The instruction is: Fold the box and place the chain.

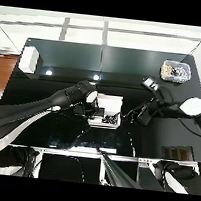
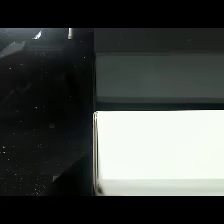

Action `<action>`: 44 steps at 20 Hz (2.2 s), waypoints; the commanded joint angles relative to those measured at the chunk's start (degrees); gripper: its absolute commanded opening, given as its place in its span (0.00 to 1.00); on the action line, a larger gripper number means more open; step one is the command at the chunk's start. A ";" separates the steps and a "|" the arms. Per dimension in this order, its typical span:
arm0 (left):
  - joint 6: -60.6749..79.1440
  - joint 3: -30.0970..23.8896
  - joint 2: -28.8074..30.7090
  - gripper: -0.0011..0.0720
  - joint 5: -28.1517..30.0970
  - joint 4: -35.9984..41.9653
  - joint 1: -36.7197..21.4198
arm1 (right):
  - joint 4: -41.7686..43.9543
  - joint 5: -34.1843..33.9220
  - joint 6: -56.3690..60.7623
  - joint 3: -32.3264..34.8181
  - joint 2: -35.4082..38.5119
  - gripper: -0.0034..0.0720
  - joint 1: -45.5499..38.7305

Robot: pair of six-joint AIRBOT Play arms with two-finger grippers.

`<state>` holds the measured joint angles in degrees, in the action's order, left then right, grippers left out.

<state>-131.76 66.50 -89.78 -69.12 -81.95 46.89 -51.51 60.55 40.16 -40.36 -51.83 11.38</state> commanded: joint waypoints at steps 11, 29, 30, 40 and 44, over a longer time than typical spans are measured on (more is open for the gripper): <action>0.00 0.00 0.00 0.06 0.07 0.00 0.00 | 34.38 7.10 0.17 -7.21 2.49 0.07 -1.36; 1.09 -0.04 -0.11 0.06 2.12 -0.22 -0.13 | 16.94 -0.44 5.64 2.58 -1.46 0.61 -7.67; 0.81 0.07 -0.04 0.06 3.15 0.24 -0.11 | 16.94 -0.42 5.64 2.58 -1.49 0.61 -7.67; 7.72 -0.31 11.61 0.91 4.35 -9.81 1.84 | 16.46 -1.75 5.64 2.58 -1.49 0.61 -7.67; 6.78 -9.97 26.40 0.90 12.26 -11.78 -6.16 | 14.34 -2.58 5.70 2.60 -1.49 0.61 -7.67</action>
<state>-125.29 62.19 -72.66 -63.13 -91.09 45.17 -35.68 58.63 45.80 -37.78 -53.28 3.73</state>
